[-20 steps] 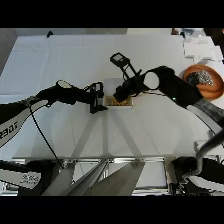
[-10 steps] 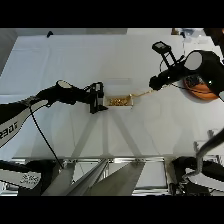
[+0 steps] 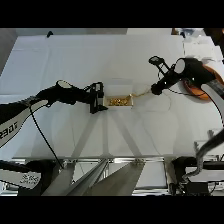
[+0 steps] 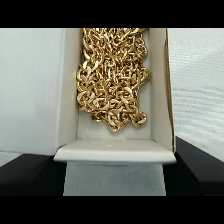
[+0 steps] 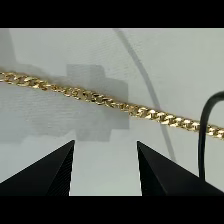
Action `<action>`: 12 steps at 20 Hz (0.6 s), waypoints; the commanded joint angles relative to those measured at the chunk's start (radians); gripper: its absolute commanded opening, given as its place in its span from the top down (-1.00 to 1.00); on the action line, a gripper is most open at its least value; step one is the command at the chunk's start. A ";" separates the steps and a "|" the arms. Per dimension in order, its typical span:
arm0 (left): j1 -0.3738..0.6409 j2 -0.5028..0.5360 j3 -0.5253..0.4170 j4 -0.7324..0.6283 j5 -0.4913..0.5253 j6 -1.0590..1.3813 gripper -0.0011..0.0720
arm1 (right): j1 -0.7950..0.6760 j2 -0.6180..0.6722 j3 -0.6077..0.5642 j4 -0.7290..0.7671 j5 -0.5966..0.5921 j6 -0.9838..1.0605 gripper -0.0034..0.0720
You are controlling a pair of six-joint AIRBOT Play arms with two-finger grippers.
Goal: Fold the box and place the chain.
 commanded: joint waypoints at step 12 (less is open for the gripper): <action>0.000 0.001 0.000 0.000 0.000 0.000 0.38 | 0.073 -0.095 0.000 -0.056 -0.096 -0.004 0.87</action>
